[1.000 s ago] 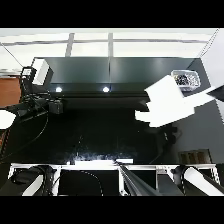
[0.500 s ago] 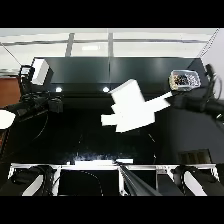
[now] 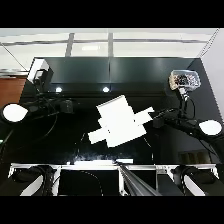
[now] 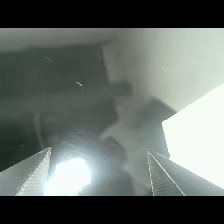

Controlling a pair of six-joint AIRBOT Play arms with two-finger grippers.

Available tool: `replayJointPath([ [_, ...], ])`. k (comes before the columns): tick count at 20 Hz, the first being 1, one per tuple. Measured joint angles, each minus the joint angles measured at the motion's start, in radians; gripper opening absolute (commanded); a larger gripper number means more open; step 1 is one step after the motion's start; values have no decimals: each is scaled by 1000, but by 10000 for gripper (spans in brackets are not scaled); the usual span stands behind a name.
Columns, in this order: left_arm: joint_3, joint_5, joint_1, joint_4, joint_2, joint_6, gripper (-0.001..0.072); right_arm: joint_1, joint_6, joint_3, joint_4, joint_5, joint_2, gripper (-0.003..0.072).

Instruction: Fold the box and place the chain.

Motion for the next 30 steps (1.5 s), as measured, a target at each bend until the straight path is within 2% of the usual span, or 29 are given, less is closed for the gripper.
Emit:
replayJointPath([
  [4,-3,-111,-25,-121,-110,-33,704,30,-11,-10,-8,-45,2,9],
  [11,18,-232,-34,-543,-391,258,704,40,-6,-14,-10,-60,3,10],
  [14,49,-245,-34,-637,-467,380,704,40,11,-14,-10,-58,3,10],
  [18,77,-259,-34,-661,-522,453,704,40,24,-14,-4,-54,3,10],
  [24,97,-278,-58,-663,-551,560,704,40,40,-14,-3,-39,3,10],
  [30,201,-319,-103,-632,-638,620,704,40,46,-14,-3,-25,3,10],
])
